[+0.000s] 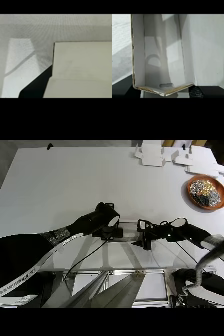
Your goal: Fold the box and place the chain.
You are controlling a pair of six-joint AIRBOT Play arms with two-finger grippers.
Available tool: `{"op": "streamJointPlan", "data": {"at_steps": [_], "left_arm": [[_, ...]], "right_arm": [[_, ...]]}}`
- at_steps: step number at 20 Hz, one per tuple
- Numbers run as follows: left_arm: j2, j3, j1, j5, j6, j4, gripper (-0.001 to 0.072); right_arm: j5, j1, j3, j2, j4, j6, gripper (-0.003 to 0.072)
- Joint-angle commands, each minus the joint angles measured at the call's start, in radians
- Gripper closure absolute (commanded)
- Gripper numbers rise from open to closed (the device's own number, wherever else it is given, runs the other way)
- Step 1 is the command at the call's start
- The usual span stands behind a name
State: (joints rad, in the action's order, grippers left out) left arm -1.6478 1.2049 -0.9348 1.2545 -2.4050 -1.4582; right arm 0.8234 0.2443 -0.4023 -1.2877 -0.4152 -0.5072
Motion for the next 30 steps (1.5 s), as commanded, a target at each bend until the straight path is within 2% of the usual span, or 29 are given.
{"op": "streamJointPlan", "data": {"at_steps": [1, 2, 5, 7, 8, 9, 10, 12, 15, 16, 17, 18, 19, 28, 29, 30], "left_arm": [[0.0, -0.001, 0.0, -0.01, 0.002, 0.013, 0.0704], [0.0, -0.001, 0.0, -0.008, 0.003, 0.013, 0.0697], [0.032, -0.001, 0.009, -0.008, 0.003, 0.008, 0.0593], [0.074, -0.005, 0.028, -0.008, 0.005, 0.005, 0.0461], [0.1, -0.022, 0.038, -0.011, 0.005, 0.006, 0.0366], [0.126, -0.051, 0.044, -0.015, 0.006, 0.006, 0.0326], [0.151, -0.091, 0.051, -0.024, 0.008, 0.006, 0.0319], [0.174, -0.161, 0.049, -0.064, 0.008, 0.008, 0.0319], [0.159, -0.179, 0.035, -0.144, 0.047, 0.027, 0.0321], [0.157, -0.179, 0.035, -0.17, 0.052, 0.033, 0.0334], [0.154, -0.179, 0.035, -0.179, 0.051, 0.037, 0.0391], [0.15, -0.179, 0.035, -0.177, 0.052, 0.037, 0.0485], [0.146, -0.179, 0.035, -0.178, 0.052, 0.037, 0.0508], [0.086, -0.107, 0.036, -0.151, 0.074, 0.039, 0.0509], [0.082, -0.106, 0.035, -0.151, 0.074, 0.046, 0.052], [0.077, -0.107, 0.035, -0.151, 0.074, 0.056, 0.0605]], "right_arm": [[0.0, 0.0, -0.001, 0.001, 0.001, 0.001, 0.0379], [0.0, 0.0, -0.001, 0.001, 0.001, 0.001, 0.0379], [0.0, 0.0, -0.001, 0.0, 0.001, 0.001, 0.0379], [0.0, 0.0, -0.001, 0.001, 0.001, 0.001, 0.0379], [0.0, 0.0, -0.001, 0.001, 0.001, 0.001, 0.0379], [0.0, 0.0, -0.001, 0.001, 0.001, 0.001, 0.0379], [0.0, 0.0, -0.001, 0.001, 0.001, 0.001, 0.0379], [0.0, 0.0, -0.001, 0.001, 0.001, 0.001, 0.0379], [0.0, 0.0, -0.001, 0.0, 0.001, 0.001, 0.0379], [0.0, 0.0, -0.001, 0.001, 0.001, 0.001, 0.0379], [0.0, 0.0, -0.001, 0.001, 0.001, 0.001, 0.0379], [0.0, 0.0, -0.001, 0.0, 0.001, 0.001, 0.0379], [0.0, 0.0, -0.001, 0.001, 0.001, 0.001, 0.0379], [0.0, 0.0, -0.001, 0.0, 0.001, 0.001, 0.0379], [0.0, 0.0, -0.001, 0.001, 0.001, 0.001, 0.0379], [0.0, 0.0, -0.001, 0.001, 0.001, 0.001, 0.0379]]}}
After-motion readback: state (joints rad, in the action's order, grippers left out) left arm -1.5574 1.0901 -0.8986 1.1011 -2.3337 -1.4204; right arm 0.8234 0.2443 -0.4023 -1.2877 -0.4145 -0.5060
